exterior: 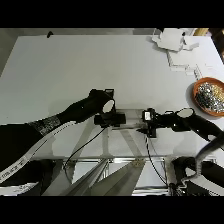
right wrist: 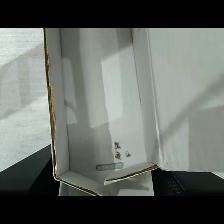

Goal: Fold the box and place the chain.

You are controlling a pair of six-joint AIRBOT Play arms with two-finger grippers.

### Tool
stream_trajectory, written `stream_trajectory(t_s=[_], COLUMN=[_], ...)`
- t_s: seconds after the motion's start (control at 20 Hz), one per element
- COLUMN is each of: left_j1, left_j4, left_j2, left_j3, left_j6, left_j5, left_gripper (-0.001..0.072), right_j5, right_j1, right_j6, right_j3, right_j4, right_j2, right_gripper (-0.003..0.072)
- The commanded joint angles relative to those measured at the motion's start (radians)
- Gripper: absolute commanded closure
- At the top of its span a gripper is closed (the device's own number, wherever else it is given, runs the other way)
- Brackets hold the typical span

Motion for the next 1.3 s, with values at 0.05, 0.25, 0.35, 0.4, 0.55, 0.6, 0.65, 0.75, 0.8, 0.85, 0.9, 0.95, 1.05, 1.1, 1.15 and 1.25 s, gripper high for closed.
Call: stream_trajectory(t_s=[0.05, 0.25, 0.35, 0.4, 0.55, 0.6, 0.65, 0.75, 0.8, 0.85, 0.9, 0.95, 1.05, 1.1, 1.15, 1.25], left_j1=[-0.022, -0.028, -0.028, -0.028, -0.031, -0.031, -0.031, -0.031, -0.031, -0.031, -0.032, -0.032, -0.032, -0.032, -0.032, -0.033], left_j4=[0.027, 0.046, 0.045, 0.045, 0.046, 0.046, 0.05, 0.068, 0.06, 0.057, 0.064, 0.072, 0.085, 0.084, 0.084, 0.084], left_j2=[-0.031, -0.037, -0.037, -0.037, -0.037, -0.037, -0.037, -0.041, -0.047, -0.056, -0.065, -0.076, -0.094, -0.095, -0.099, -0.113], left_j3=[0.02, 0.024, 0.024, 0.023, 0.024, 0.024, 0.023, 0.024, 0.024, 0.032, 0.047, 0.072, 0.121, 0.125, 0.125, 0.125], left_j6=[-0.026, -0.054, -0.077, -0.078, -0.079, -0.08, -0.098, -0.143, -0.14, -0.127, -0.107, -0.09, -0.089, -0.092, -0.094, -0.093], left_j5=[-0.01, -0.006, -0.006, -0.006, -0.001, 0.003, 0.009, 0.037, 0.041, 0.025, -0.008, -0.047, -0.077, -0.07, -0.072, -0.1], left_gripper=[0.0365, 0.0369, 0.037, 0.0371, 0.0399, 0.0399, 0.0399, 0.0471, 0.0495, 0.0495, 0.0495, 0.0495, 0.0494, 0.0494, 0.0494, 0.0494], right_j5=[0.0, 0.0, 0.0, 0.0, 0.0, 0.0, 0.0, 0.0, 0.0, 0.0, 0.0, 0.0, 0.0, 0.0, 0.0, 0.0], right_j1=[0.0, 0.0, 0.0, 0.0, 0.0, 0.0, 0.0, 0.0, 0.0, 0.0, 0.0, 0.0, 0.0, 0.0, 0.0, 0.0], right_j6=[0.0, 0.0, 0.0, 0.0, 0.0, 0.0, 0.0, 0.0, 0.0, 0.0, 0.0, 0.0, 0.0, 0.0, 0.0, 0.0], right_j3=[0.0, 0.0, 0.0, 0.0, 0.0, 0.0, 0.0, 0.0, 0.0, 0.0, 0.0, 0.0, 0.0, 0.0, 0.0, 0.0], right_j4=[0.0, 0.0, 0.0, 0.0, 0.0, 0.0, 0.0, 0.0, 0.0, 0.0, 0.0, 0.0, 0.0, 0.0, 0.0, 0.0], right_j2=[0.0, 0.0, 0.0, 0.0, 0.0, 0.0, 0.0, 0.0, 0.0, 0.0, 0.0, 0.0, 0.0, 0.0, 0.0, 0.0], right_gripper=[0.025, 0.025, 0.025, 0.025, 0.025, 0.025, 0.025, 0.025, 0.025, 0.025, 0.025, 0.025, 0.0249, 0.025, 0.025, 0.025])
